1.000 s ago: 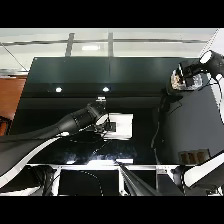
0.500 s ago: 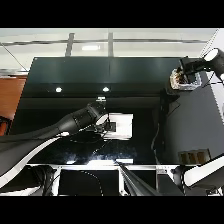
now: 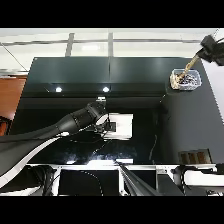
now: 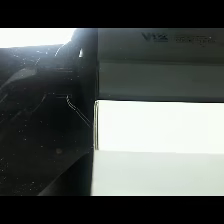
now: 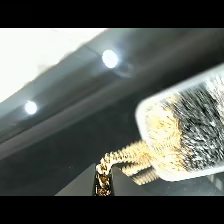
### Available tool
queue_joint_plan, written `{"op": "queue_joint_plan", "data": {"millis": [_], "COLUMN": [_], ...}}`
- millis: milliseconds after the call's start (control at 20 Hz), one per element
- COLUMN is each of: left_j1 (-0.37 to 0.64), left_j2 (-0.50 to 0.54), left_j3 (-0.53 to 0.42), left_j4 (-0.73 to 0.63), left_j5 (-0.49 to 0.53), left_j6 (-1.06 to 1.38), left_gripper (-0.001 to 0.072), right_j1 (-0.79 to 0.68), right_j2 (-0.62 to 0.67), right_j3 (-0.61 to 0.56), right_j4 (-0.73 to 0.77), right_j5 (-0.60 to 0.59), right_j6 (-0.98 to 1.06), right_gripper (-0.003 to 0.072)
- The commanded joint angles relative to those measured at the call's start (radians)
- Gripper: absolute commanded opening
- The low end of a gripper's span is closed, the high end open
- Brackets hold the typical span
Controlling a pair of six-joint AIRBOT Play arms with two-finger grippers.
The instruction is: Fold the box and place the chain.
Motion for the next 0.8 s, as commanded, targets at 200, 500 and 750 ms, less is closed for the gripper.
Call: {"op": "queue_joint_plan", "data": {"millis": [200,500,750], "left_j1": [0.000,0.000,0.001], "left_j2": [0.000,0.000,-0.001], "left_j3": [0.000,0.000,0.000], "left_j4": [0.000,-0.001,-0.001], "left_j5": [0.001,0.001,0.004], "left_j6": [0.000,0.000,0.000], "left_gripper": [0.0030,0.0030,0.0031], "right_j1": [-0.009,0.028,0.227], "right_j2": [0.282,0.496,0.675], "right_j3": [0.025,0.024,-0.081], "right_j4": [0.091,0.178,-0.009], "right_j5": [0.074,0.158,0.301], "right_j6": [-0.212,-0.261,-0.260], "right_gripper": [0.0008,0.0008,0.0006]}}
